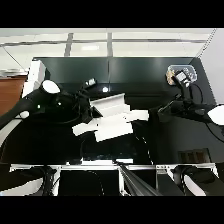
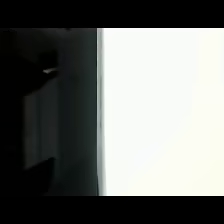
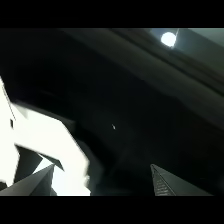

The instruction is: Fold the box and place the chain.

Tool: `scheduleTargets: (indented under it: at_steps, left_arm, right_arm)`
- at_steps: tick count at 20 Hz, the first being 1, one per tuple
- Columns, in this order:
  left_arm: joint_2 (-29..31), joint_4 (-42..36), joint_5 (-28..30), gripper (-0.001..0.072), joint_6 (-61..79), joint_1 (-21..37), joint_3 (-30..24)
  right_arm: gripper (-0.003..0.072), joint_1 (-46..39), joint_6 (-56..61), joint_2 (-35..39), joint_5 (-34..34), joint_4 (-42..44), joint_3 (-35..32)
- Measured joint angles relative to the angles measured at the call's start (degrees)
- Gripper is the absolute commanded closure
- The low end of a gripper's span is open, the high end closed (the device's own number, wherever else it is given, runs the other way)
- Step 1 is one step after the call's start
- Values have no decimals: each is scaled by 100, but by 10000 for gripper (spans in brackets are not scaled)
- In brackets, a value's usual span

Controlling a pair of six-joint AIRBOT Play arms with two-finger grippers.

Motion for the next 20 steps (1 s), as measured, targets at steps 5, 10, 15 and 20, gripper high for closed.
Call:
scheduleTargets:
  at_steps: [5, 10, 15, 20]
  left_arm:
    - [-42, 83, 966, 679, 997, -350, -297]
    - [-260, 177, 1207, 678, 1471, -553, -332]
    - [-332, 212, 1191, 679, 1731, -603, -315]
    - [-413, 201, 1255, 678, 1792, -612, -313]
  right_arm:
    - [-17, 472, -758, -116, -72, -83, -391]
    - [23, 1163, -1711, -155, -262, -103, -776]
    - [21, 1694, -2524, -498, -240, -46, -898]
    - [20, 2173, -2986, -986, -398, 35, -920]
